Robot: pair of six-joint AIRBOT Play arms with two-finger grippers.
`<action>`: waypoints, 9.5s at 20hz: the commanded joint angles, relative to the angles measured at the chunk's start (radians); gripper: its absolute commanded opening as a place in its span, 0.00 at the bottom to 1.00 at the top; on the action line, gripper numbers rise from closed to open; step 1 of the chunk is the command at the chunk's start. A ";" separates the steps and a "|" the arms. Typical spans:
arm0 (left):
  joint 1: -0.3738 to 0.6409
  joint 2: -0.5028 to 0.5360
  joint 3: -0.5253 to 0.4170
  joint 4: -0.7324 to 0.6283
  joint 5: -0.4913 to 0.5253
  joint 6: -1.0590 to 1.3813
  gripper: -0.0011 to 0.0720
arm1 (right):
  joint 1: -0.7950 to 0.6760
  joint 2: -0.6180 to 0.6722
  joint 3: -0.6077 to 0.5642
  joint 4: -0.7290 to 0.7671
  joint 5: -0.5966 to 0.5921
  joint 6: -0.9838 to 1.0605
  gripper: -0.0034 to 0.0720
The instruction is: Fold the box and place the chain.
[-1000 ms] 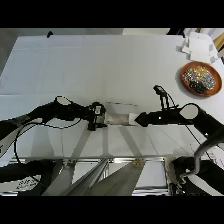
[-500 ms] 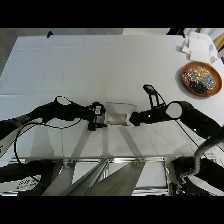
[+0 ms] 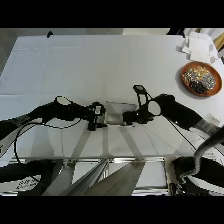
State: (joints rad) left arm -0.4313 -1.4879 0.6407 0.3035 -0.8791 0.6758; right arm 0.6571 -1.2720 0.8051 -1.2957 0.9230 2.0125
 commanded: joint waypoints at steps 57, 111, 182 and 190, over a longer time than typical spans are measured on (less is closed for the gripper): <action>0.000 0.000 0.001 0.000 0.000 0.000 0.36 | 0.192 -0.113 0.102 -0.430 0.124 0.556 0.06; 0.000 0.000 0.001 0.000 0.000 0.000 0.36 | -1.056 -0.309 0.377 -0.251 -0.110 -0.492 0.06; 0.000 0.000 0.001 0.000 0.000 0.000 0.36 | -0.177 0.554 -0.017 0.401 0.061 -0.839 0.06; 0.000 0.000 0.001 0.000 0.000 0.000 0.36 | -0.070 0.320 -0.052 0.378 -0.079 -0.830 0.06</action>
State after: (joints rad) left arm -0.4313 -1.4879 0.6407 0.3035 -0.8791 0.6758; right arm 0.5621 -0.8776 0.7620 -0.9070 0.8837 1.1774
